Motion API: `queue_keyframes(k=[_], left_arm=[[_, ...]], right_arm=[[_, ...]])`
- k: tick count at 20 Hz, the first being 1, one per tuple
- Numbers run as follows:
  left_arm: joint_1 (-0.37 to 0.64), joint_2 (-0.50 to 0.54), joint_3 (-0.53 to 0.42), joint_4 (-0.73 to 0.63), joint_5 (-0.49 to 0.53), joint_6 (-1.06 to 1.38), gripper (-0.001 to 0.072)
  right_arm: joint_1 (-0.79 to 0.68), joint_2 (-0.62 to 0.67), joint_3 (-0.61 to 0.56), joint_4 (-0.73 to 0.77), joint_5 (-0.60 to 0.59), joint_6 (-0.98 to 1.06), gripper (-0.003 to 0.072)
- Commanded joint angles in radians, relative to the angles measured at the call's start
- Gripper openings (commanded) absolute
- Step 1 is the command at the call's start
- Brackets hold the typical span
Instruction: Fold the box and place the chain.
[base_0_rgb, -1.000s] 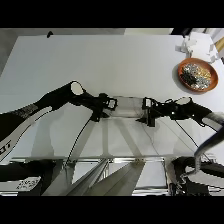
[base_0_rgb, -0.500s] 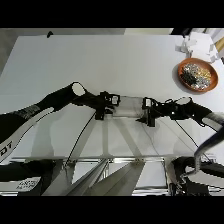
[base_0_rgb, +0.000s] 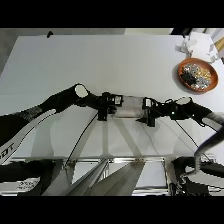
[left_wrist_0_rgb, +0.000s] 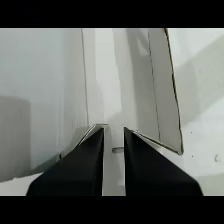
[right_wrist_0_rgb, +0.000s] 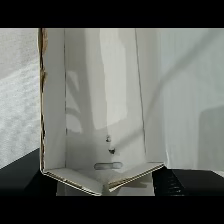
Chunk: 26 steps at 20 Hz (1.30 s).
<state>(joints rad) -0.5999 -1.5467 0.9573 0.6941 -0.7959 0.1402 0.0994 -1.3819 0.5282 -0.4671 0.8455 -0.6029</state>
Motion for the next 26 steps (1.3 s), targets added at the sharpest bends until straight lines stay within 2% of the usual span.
queue_keyframes(k=[1, 8, 9, 10, 11, 21, 23, 25, 26], left_arm=[[-0.007, -0.001, 0.000, -0.058, 0.007, -0.014, 0.0132], [-0.007, -0.004, 0.000, -0.073, -0.002, -0.015, 0.0157], [-0.007, -0.004, 0.000, -0.073, -0.008, -0.018, 0.0205], [-0.007, -0.004, 0.000, -0.073, -0.017, -0.026, 0.0321], [-0.007, -0.004, 0.000, -0.072, -0.017, -0.050, 0.0358], [-0.006, -0.004, 0.000, -0.042, -0.031, -0.082, 0.0373], [-0.006, -0.004, 0.000, -0.042, -0.031, -0.082, 0.0358], [-0.003, 0.000, 0.000, -0.040, -0.031, -0.103, 0.0173], [0.000, 0.008, 0.000, -0.025, -0.031, -0.121, 0.0105]], right_arm=[[0.000, 0.000, 0.000, 0.000, 0.000, 0.000, 0.0324], [0.000, 0.000, 0.000, 0.000, 0.000, 0.000, 0.0324], [0.000, 0.000, 0.000, 0.000, 0.000, 0.000, 0.0324], [0.000, 0.000, 0.000, 0.000, 0.000, 0.000, 0.0324], [0.000, 0.000, 0.000, 0.000, 0.000, 0.000, 0.0324], [0.000, 0.000, 0.000, 0.000, 0.000, 0.000, 0.0324], [0.000, 0.000, 0.000, 0.001, 0.000, 0.000, 0.0324], [0.000, 0.000, 0.000, 0.000, 0.000, 0.000, 0.0324], [0.000, 0.000, 0.000, 0.000, 0.000, 0.000, 0.0324]])
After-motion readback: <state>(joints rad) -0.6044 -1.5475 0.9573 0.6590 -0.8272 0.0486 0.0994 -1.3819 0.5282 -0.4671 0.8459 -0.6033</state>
